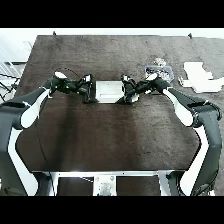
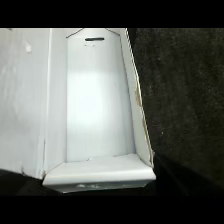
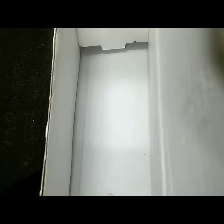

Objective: Fold the box and place the chain.

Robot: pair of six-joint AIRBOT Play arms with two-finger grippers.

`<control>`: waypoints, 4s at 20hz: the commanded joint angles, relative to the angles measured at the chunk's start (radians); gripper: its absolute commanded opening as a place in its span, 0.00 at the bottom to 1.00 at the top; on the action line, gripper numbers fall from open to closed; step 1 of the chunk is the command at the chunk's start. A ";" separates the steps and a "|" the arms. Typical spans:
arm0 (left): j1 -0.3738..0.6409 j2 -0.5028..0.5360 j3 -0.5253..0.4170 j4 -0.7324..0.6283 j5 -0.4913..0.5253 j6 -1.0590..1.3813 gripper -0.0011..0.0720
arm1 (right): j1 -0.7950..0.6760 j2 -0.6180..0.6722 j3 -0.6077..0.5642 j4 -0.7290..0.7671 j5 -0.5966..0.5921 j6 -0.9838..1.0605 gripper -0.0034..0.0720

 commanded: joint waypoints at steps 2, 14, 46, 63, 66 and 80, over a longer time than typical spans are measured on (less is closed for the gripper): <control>-0.008 0.000 0.000 0.029 0.000 -0.034 1.00 | 0.001 0.000 0.000 0.000 0.000 -0.001 0.72; -0.045 -0.020 0.000 0.031 0.037 -0.071 0.99 | 0.001 0.000 0.000 0.000 0.000 -0.001 0.72; -0.044 -0.021 0.000 0.035 0.063 -0.060 0.69 | 0.001 0.000 0.000 0.000 0.000 -0.001 0.71; -0.044 -0.021 0.000 0.032 0.062 -0.060 0.69 | 0.005 0.001 0.000 0.000 0.000 0.011 0.89; -0.044 -0.021 0.000 0.033 0.061 -0.060 0.69 | -0.007 0.002 0.001 -0.020 0.012 0.098 0.99; -0.044 -0.021 0.000 0.034 0.039 -0.061 0.69 | -0.100 0.122 0.001 -0.228 0.071 0.177 0.99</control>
